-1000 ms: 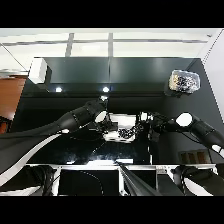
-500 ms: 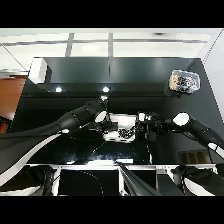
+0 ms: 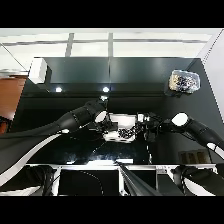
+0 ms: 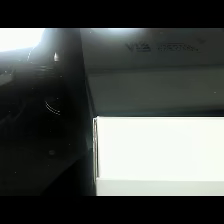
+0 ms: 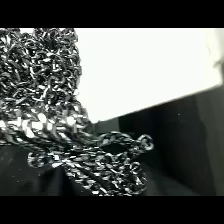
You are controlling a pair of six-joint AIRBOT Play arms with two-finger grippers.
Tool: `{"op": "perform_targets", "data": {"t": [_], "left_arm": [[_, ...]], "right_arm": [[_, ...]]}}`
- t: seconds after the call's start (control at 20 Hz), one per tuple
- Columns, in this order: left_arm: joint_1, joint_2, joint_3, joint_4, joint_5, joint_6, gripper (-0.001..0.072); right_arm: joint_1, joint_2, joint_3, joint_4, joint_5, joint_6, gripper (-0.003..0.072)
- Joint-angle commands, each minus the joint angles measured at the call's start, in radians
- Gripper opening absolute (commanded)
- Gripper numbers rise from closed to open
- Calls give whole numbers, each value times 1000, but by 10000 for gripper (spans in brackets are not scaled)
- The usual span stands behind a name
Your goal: Fold the box and place the chain.
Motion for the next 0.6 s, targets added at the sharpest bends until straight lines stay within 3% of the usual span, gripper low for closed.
{"op": "perform_targets", "data": {"t": [0.0, 0.1, 0.35, 0.55], "left_arm": [[0, 0, 0, 0, 1, 0, 33], [0, 0, 0, 0, 1, 0, 33], [0, 0, 0, 0, 1, 0, 32], [0, 0, 0, 0, 2, 0, 33]], "right_arm": [[1, 0, 0, 0, 1, 15, 272], [1, 0, 0, 0, 2, 16, 75], [-11, 22, 6, -45, 26, 103, 61], [-74, 135, 10, -64, 82, 210, 42]]}}
